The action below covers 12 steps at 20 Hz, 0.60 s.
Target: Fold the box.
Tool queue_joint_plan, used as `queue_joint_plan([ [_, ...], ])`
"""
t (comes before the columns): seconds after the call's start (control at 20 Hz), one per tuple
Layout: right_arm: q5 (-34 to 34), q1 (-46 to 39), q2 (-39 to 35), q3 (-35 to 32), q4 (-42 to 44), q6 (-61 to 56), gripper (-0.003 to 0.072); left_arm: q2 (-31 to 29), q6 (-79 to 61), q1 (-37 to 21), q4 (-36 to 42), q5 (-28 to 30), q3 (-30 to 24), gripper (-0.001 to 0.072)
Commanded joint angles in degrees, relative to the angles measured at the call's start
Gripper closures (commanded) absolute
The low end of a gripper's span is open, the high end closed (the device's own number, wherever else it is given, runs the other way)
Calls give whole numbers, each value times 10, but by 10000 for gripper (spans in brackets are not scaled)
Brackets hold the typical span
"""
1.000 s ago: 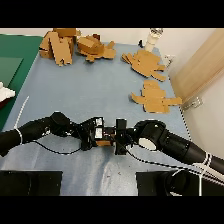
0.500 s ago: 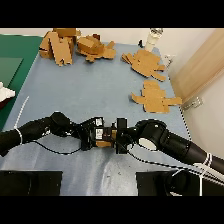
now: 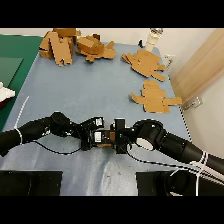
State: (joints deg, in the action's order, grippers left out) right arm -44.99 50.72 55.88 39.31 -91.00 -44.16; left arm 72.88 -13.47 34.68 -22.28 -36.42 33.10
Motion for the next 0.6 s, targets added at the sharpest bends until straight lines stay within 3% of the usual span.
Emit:
queue_joint_plan([
  [0.0,0,0,2,0,-29,3,263,0,-1,0,0,-1,0,278],
  [0.35,0,41,1,0,-44,3,413,0,-2,0,0,-1,0,278],
  [0.45,0,52,1,0,-47,3,583,0,-2,0,0,-1,0,278],
  [0.55,0,55,1,0,-48,3,660,0,-2,0,0,-2,0,278],
])
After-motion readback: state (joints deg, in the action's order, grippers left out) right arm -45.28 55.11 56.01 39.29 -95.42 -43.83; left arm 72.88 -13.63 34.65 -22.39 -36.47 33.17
